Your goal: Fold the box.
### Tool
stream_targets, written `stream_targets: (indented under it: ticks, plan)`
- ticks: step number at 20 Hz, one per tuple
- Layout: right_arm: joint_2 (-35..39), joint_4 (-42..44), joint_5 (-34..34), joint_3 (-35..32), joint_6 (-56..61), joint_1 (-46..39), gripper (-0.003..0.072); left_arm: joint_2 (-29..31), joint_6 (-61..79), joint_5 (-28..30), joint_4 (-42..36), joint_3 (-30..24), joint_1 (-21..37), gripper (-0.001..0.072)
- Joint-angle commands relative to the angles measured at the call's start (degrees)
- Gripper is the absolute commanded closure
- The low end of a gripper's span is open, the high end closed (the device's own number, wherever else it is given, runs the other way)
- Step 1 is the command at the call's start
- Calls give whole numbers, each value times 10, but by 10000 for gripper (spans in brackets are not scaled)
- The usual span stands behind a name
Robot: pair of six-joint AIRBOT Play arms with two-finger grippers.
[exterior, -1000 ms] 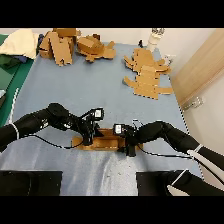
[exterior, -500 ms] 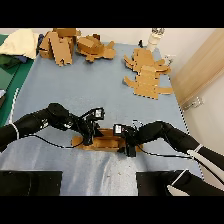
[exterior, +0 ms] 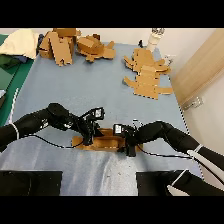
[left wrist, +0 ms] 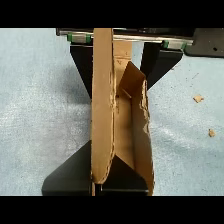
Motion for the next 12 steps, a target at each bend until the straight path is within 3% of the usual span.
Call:
stream_targets:
  ticks: [1,10,11,12]
  plan:
    - [-2,1,6,0,1,10,34,0,0,0,0,0,0,695]
    - [-28,-7,16,0,1,13,45,0,0,0,0,0,0,695]
    - [-28,-13,18,0,0,13,57,0,0,0,0,0,0,696]
    - [-28,-20,19,0,1,13,143,0,0,0,0,0,0,695]
